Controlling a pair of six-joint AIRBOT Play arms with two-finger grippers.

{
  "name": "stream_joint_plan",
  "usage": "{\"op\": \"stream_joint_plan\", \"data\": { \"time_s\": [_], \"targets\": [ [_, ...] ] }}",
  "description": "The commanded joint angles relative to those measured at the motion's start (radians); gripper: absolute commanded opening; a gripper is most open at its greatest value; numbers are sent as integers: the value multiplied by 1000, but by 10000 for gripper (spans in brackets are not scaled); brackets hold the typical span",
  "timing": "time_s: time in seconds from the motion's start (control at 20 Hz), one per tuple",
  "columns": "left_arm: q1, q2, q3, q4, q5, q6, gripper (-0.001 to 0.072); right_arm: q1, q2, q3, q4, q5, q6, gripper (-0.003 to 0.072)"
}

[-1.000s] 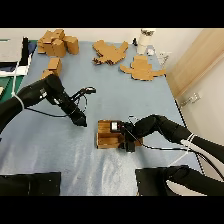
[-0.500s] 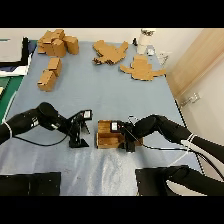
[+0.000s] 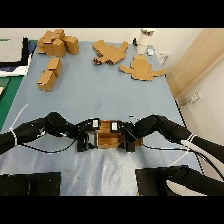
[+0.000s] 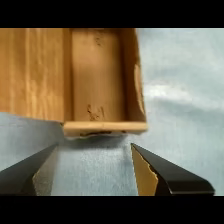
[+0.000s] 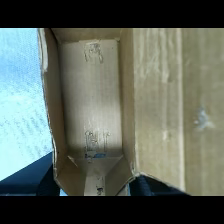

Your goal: Fold the box.

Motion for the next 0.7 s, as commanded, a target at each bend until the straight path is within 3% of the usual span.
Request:
{"op": "stream_joint_plan", "data": {
  "time_s": [0.0, 0.65],
  "targets": [
    [-39, -5, -2, -46, 51, 38, 700, -1, 0, 0, 0, 0, 0, 479],
    [-75, -60, 17, -111, 44, 100, 700, -1, 0, 0, 0, 0, 0, 478]
  ]
}}
